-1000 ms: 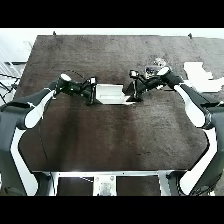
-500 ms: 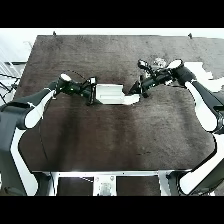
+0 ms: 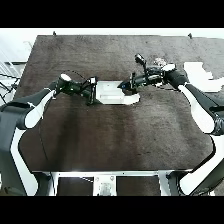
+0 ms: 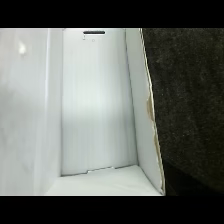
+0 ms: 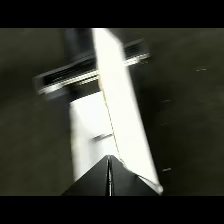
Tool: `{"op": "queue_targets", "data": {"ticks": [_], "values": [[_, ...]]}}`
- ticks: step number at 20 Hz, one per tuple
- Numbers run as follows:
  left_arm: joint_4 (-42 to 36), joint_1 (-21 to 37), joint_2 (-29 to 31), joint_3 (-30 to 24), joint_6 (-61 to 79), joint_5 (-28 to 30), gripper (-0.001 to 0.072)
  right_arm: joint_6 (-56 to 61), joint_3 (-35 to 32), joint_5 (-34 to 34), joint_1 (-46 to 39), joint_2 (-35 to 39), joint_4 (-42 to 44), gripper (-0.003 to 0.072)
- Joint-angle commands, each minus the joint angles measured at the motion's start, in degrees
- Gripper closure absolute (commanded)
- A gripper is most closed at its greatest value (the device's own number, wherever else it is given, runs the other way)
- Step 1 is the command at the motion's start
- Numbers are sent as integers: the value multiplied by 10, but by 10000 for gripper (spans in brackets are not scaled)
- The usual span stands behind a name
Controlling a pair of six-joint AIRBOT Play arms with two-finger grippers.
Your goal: Fold the box and place the chain.
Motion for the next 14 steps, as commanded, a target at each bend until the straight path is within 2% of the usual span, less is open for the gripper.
{"op": "queue_targets", "data": {"ticks": [1,4,14], "values": [[0,0,0,0,1,0,219,35,-2,-110,9,-10,17,673],[0,0,0,0,0,1,219,40,-2,-144,9,-32,16,673],[0,0,0,0,0,1,219,46,-2,-147,9,-71,14,673]]}}
